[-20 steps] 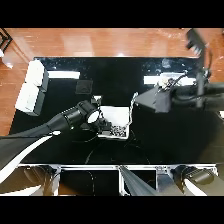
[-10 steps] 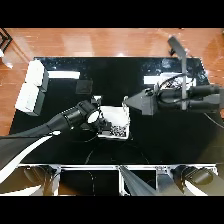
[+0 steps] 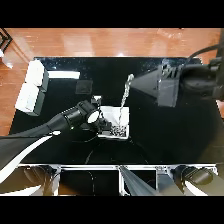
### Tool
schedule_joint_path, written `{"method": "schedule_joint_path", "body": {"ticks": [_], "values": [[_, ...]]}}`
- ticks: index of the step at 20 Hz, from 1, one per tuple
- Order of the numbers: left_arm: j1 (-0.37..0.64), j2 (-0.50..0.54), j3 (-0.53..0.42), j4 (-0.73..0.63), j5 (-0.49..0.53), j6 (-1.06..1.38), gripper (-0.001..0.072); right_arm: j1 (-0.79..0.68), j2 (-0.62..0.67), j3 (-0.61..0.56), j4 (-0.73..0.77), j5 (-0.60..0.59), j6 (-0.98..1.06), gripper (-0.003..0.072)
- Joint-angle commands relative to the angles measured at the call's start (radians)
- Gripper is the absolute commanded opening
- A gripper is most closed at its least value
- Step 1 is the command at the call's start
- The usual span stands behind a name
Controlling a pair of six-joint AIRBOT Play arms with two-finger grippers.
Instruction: Fold the box and place the chain.
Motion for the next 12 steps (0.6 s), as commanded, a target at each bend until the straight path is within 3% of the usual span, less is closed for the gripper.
{"method": "schedule_joint_path", "body": {"ticks": [1, 6, 12], "values": [[-0.001, 0.0, 0.0, 0.0, 0.0, 0.0, 0.0023, 0.002, -0.002, -0.075, -0.058, 0.064, 0.033, 0.0018], [-0.001, 0.0, 0.0, 0.0, 0.001, 0.0, 0.0023, 0.058, -0.034, -0.33, -0.054, -0.072, 0.035, 0.0018], [0.0, 0.0, 0.0, 0.0, 0.0, 0.0, 0.0022, 0.113, -0.146, -0.356, -0.079, -0.114, 0.034, 0.0019]]}}
